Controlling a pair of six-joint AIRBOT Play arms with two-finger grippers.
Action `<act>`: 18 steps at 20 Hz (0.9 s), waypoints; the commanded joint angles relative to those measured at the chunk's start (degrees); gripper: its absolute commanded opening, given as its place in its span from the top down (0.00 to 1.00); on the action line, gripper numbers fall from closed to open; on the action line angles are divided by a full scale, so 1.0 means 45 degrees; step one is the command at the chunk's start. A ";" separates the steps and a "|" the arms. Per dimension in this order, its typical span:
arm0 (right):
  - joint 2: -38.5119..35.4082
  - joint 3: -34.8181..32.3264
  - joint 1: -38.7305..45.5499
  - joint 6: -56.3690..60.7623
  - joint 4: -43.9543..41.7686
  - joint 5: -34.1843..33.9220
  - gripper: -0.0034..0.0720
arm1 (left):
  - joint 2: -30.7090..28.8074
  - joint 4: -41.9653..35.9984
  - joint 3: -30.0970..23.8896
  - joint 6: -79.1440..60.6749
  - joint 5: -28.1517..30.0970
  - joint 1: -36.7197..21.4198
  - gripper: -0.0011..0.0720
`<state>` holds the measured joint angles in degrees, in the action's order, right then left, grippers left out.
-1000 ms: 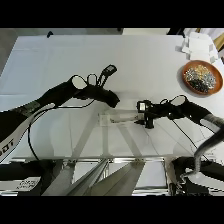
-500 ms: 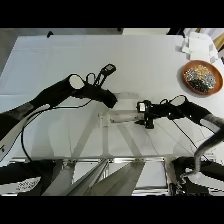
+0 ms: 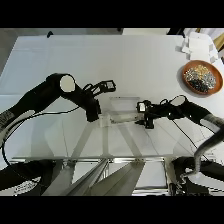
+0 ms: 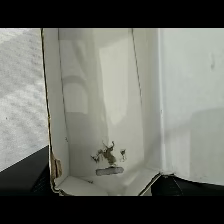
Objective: Fold the box and place the chain.
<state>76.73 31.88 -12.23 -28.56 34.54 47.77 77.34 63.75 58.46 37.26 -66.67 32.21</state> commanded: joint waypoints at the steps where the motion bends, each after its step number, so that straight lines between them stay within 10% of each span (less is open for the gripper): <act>1: -0.0010 0.0000 0.0005 0.0010 -0.0005 0.0000 0.41 | 0.0238 0.0223 -0.0515 -0.0772 -0.0121 0.0010 0.98; 10: -0.0010 0.0000 0.0005 0.0010 -0.0010 0.0000 0.41 | 0.1219 -0.0835 -0.0719 -0.2055 -0.0029 0.0010 0.93; 15: -0.0010 0.0000 0.0005 0.0005 -0.0010 0.0005 0.41 | 0.1316 -0.0627 -0.0719 -0.3400 0.1078 0.0248 0.37; 18: -0.0010 0.0000 0.0005 0.0010 -0.0010 0.0000 0.41 | 0.1413 -0.0627 -0.0729 -0.3672 0.2191 0.0724 0.36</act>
<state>76.73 31.88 -12.23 -28.53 34.52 47.77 83.35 60.64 55.22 23.09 -61.52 33.98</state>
